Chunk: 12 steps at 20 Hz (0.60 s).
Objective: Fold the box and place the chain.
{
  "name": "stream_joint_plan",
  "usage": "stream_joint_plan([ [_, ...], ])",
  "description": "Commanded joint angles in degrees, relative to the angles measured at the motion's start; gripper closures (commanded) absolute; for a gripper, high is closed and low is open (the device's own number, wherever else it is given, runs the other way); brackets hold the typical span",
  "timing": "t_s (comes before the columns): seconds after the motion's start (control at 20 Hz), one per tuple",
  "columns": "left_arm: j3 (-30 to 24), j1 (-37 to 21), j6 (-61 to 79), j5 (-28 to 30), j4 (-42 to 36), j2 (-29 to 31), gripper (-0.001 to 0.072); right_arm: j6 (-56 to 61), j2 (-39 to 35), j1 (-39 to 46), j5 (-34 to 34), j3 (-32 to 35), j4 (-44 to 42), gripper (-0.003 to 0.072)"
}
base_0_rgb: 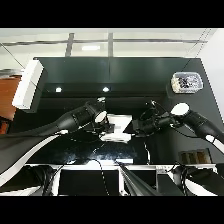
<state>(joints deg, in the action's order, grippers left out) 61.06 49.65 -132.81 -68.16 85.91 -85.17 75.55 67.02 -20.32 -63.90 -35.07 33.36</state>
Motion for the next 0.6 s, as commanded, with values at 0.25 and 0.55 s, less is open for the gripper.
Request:
stream_joint_plan([
  [0.25,-0.02,0.42,0.17,-0.04,-0.02,-0.02,0.0683,8.13,0.02,-4.28,3.80,-1.64,6.64,0.0096],
  [0.55,-0.02,0.37,0.17,0.00,0.02,-0.02,0.0683,12.68,0.02,-6.86,6.97,-1.64,10.67,0.0228],
])
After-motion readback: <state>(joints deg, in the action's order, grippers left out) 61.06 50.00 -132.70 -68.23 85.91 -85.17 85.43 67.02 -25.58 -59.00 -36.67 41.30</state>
